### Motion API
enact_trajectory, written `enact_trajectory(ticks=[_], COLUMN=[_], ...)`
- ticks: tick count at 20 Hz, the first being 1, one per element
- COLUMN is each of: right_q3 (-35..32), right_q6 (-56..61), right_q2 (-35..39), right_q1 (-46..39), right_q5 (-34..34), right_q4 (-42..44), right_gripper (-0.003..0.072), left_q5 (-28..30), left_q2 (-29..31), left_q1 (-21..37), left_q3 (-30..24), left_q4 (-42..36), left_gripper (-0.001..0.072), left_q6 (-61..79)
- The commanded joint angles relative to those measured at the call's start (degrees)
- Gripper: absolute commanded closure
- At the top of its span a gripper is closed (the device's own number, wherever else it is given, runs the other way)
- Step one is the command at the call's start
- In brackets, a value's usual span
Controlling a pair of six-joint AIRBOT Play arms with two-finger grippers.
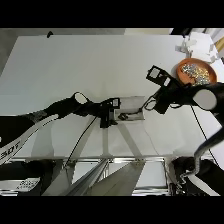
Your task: Fold the box and place the chain.
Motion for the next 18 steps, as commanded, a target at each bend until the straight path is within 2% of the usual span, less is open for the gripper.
enact_trajectory(ticks=[1,4,8,14,18], right_q3=[0.2,0.6,2.9,5.5,5.4], right_q6=[4.2,6.1,7.2,10.4,13.4], right_q2=[9.7,12.9,13.0,11.3,7.1], right_q1=[5.3,8.8,13.1,15.9,15.9], right_q5=[-1.6,-2.1,-5.9,-8.1,-5.0], right_q4=[0.1,0.3,3.3,3.9,4.9], right_gripper=[0.0673,0.0673,0.0673,0.0673,0.0673], left_q5=[0.0,0.0,0.0,0.0,0.0], left_q2=[0.0,0.0,0.0,0.0,0.0], left_q1=[0.0,0.0,0.0,0.0,0.0], left_q3=[0.0,0.0,0.0,0.0,0.0], left_q4=[0.0,0.0,0.0,0.0,0.0], left_gripper=[0.0504,0.0504,0.0504,0.0504,0.0504], left_q6=[0.0,0.0,0.0,0.0,0.0])
